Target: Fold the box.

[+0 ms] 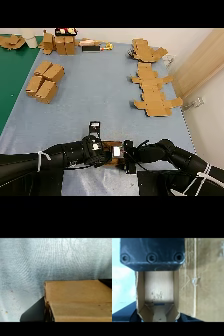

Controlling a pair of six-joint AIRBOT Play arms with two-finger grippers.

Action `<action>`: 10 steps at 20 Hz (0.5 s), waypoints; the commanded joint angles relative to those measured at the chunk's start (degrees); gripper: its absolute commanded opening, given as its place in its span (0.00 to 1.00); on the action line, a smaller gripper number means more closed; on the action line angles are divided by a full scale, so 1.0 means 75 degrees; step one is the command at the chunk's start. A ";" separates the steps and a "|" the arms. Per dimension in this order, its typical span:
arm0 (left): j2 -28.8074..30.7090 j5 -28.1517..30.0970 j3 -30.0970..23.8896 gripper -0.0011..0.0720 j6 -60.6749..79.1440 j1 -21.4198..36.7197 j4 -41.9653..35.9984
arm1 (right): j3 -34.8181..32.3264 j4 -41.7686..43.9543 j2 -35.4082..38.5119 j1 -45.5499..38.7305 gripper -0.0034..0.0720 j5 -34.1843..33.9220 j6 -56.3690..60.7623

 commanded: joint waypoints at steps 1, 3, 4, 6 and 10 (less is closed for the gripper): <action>0.0000 0.0087 0.0006 0.04 0.0006 0.0000 -0.0146 | 0.0009 -0.0003 -0.0003 -0.0003 0.62 -0.0003 -0.0006; 0.0000 0.0076 0.0006 0.57 -0.0003 0.0000 -0.0154 | 0.0009 -0.0006 -0.0003 -0.0003 0.62 -0.0003 -0.0006; 0.0003 0.0052 0.0006 0.68 -0.0067 0.0012 -0.0172 | 0.0009 -0.0006 -0.0003 -0.0003 0.62 -0.0003 -0.0006; 0.0012 0.0020 0.0006 0.68 -0.0085 0.0012 -0.0172 | 0.0009 -0.0003 -0.0003 -0.0003 0.62 -0.0003 -0.0006; 0.0169 -0.0140 0.0006 0.68 -0.0096 0.0015 -0.0163 | 0.0009 -0.0006 -0.0003 -0.0003 0.62 -0.0006 -0.0006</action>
